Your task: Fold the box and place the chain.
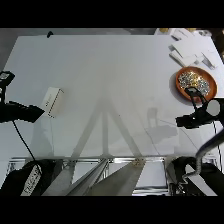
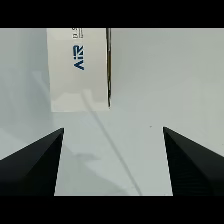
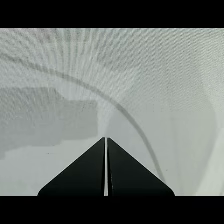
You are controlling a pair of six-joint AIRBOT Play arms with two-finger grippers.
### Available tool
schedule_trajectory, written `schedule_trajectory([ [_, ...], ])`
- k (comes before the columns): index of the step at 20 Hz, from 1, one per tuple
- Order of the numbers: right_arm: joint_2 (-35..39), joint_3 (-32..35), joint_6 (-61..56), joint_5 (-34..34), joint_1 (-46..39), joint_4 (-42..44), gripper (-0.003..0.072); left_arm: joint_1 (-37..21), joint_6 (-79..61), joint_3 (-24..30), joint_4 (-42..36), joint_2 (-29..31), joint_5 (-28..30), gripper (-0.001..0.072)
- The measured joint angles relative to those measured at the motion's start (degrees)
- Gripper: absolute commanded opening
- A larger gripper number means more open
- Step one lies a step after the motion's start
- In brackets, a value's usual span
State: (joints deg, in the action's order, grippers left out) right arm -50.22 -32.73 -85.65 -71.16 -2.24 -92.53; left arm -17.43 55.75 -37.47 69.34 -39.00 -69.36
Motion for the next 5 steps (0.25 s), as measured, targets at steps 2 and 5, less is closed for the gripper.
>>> schedule_trajectory([
  [2, 0.0, 0.0, 0.0, 0.0, 0.0, 0.0, 0.0022, 0.0, 0.0, 0.0, -0.2, 0.1, 0.0, 0.069],
  [5, 0.0, 0.0, 0.0, 0.0, 0.0, 0.0, 0.0022, 0.0, 0.0, 0.0, -0.2, 0.2, 0.0, 0.069],
])
